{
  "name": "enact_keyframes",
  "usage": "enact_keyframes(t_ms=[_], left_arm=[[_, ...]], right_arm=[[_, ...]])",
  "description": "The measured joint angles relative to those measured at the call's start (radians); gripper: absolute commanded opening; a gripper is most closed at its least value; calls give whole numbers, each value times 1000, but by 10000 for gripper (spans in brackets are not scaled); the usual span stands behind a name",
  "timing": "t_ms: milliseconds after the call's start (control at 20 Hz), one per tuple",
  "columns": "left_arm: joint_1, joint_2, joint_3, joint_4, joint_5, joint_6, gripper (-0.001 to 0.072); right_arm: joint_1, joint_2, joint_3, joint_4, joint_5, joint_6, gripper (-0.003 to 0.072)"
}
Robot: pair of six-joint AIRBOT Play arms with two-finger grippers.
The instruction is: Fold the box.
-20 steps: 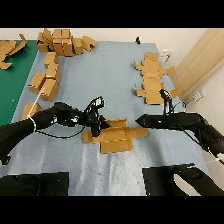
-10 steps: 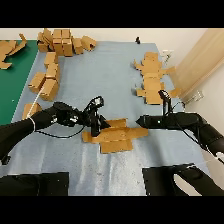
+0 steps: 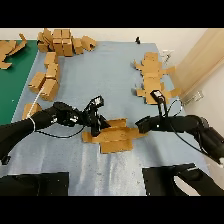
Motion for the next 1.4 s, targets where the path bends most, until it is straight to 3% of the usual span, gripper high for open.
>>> enact_keyframes(t_ms=[200, 350, 400, 450, 500, 750, 1100, 1400], left_arm=[[0, 0, 0, 0, 0, 0, 13], [0, 0, 0, 0, 0, -1, 13], [0, 0, 0, 0, 0, -1, 13], [0, 0, 0, 0, 0, -1, 13], [0, 0, 0, 0, 0, -2, 13], [0, 0, 0, 0, 0, -2, 14], [0, 0, 0, 0, -1, -1, 13], [0, 0, 0, 0, -1, 0, 14]], right_arm=[[259, 99, -36, -106, -32, -2, 1], [517, 119, -76, -289, -42, -1, 6], [590, 120, -87, -372, -40, 6, 163], [656, 119, -96, -451, -31, 24, 382], [704, 117, -102, -517, -21, 41, 466], [811, 55, -116, -700, 42, 88, 477], [835, -114, -118, -796, 122, 101, 477], [838, -154, -118, -881, 157, 104, 476]])
